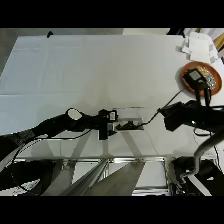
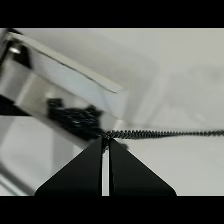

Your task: Fold the box and place the chain.

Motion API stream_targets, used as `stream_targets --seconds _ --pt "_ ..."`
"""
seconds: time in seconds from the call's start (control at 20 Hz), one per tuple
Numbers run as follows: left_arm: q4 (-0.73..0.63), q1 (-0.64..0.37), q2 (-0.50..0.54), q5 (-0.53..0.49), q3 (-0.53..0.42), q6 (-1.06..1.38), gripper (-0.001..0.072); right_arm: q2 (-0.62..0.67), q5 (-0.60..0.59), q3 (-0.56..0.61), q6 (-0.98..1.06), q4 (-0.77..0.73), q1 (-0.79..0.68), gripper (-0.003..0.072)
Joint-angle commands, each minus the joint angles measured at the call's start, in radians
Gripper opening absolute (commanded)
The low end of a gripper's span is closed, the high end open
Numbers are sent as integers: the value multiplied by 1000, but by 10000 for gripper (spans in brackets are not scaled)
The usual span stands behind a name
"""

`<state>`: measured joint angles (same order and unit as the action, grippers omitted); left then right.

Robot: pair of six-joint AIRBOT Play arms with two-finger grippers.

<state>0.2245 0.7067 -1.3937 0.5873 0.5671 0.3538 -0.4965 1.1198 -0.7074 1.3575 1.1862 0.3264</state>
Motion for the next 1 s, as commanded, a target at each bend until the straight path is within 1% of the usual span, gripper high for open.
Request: stream_targets --seconds 0.0,0.1,0.2,0.45,0.55,0.7,0.85,0.95 --pt "0 -1 1 0 0 0 413 50 -10 -1 -78 -209 11 15" --pt "0 -1 1 0 0 0 413 36 -63 -1 -118 -301 11 15" --pt "0 -1 1 0 0 0 413 6 -108 -1 -158 -357 11 15" --pt "0 -1 1 0 0 0 413 -126 -116 -1 -181 -420 11 15" --pt "0 -1 1 0 0 0 413 -183 -116 -1 -234 -424 38 15" --pt "0 -1 1 0 0 0 413 -291 -126 -1 -312 -414 125 16" --pt "0 -1 1 0 0 0 413 -405 -190 -1 -311 -336 198 16" --pt "0 -1 1 0 0 0 413 -468 -202 -1 -311 -306 213 16"
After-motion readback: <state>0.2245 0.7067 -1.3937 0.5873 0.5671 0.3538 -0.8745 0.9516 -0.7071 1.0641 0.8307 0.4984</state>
